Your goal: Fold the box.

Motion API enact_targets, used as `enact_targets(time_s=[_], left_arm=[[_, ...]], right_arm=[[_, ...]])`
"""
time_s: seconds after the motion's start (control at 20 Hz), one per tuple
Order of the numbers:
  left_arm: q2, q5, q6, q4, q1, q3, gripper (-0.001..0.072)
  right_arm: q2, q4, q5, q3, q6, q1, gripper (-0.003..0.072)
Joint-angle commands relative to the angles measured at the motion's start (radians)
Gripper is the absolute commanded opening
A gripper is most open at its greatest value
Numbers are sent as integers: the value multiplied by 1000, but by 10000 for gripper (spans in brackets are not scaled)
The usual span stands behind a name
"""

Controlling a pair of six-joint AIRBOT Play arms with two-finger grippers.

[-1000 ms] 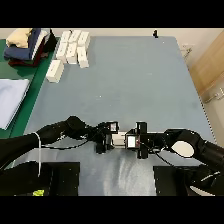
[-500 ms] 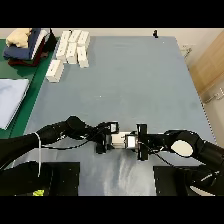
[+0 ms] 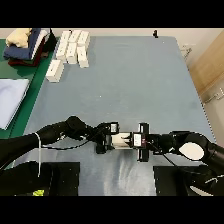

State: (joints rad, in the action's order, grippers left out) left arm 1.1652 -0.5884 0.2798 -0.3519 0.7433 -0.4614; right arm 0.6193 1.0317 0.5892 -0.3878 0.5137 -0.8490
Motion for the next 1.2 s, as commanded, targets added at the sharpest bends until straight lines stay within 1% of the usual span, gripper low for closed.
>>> enact_targets(time_s=[0.0, 0.1, 0.25, 0.35, 0.7, 1.15], left_arm=[[0, 2, 0, 0, -1, -1, 405], [0, 2, 0, 0, -1, -1, 405], [0, 2, 0, 0, -1, -1, 405], [0, 2, 0, 0, -1, -1, 405], [0, 2, 0, 0, -1, -1, 405], [0, 2, 0, 0, -1, -1, 405]], right_arm=[[-20, -32, 6, 8, 265, -1, 2], [-22, -128, -24, 45, 356, -1, 2], [-29, -235, -189, 126, 369, -1, 1], [-29, -253, -238, 152, 369, -1, 1], [-29, -289, -221, 200, 369, -1, 1], [-10, -289, -232, 263, 369, -1, 2]])
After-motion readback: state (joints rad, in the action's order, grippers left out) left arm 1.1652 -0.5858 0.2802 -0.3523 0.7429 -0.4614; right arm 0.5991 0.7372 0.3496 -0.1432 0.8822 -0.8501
